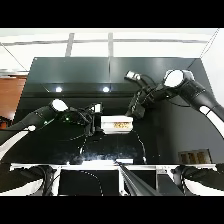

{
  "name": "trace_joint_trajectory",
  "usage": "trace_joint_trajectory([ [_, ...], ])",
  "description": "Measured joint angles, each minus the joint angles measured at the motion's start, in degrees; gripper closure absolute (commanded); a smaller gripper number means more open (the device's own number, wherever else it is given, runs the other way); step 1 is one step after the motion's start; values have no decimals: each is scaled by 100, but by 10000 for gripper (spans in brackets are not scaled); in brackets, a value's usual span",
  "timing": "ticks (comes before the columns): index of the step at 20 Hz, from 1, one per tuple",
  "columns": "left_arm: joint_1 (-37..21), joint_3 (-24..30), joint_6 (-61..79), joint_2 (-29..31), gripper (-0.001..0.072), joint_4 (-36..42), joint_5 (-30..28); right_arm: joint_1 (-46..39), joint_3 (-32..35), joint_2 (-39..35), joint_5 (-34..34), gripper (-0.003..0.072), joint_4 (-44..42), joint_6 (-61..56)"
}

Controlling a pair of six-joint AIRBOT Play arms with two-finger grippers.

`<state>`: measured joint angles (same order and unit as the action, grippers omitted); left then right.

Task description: Fold the box and place the chain.

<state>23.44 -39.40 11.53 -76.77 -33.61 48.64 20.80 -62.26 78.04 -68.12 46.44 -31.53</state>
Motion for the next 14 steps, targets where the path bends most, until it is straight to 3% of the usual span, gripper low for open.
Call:
trace_joint_trajectory([
  [8,2,0,0,0,236,-17,0,546,385,-68,-186,59,61,715],
  [9,2,0,2,0,236,-17,-2,625,396,-70,-103,187,151,739],
  [14,2,0,4,0,236,-20,0,791,415,-85,195,246,363,780],
])
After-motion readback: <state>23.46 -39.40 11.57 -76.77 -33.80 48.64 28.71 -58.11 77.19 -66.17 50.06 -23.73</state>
